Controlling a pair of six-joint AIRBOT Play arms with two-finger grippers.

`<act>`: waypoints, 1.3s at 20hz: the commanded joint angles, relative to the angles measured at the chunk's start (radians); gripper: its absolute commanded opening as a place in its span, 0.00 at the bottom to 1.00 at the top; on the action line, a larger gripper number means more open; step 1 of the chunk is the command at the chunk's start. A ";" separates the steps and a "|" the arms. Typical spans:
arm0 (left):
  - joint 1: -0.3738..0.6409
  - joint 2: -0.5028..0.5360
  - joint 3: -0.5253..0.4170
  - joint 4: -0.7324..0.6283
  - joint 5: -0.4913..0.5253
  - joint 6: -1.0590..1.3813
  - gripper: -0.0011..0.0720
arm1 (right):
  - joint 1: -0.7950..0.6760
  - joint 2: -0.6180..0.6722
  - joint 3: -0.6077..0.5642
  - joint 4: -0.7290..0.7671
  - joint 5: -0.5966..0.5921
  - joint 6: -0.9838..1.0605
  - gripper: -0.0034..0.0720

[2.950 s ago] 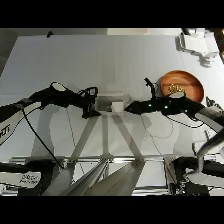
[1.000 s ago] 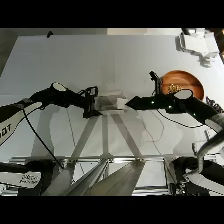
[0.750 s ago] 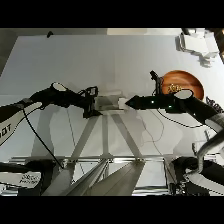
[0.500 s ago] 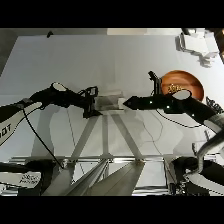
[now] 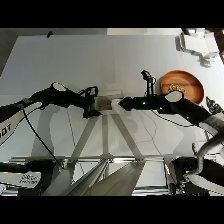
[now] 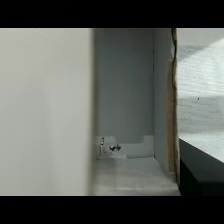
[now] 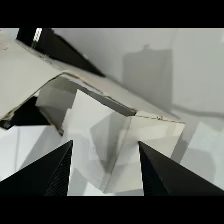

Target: Fold the box and place the chain.

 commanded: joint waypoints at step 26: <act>0.000 0.000 0.000 0.001 0.000 0.004 0.21 | 0.168 -0.106 0.215 -1.009 0.045 0.891 0.84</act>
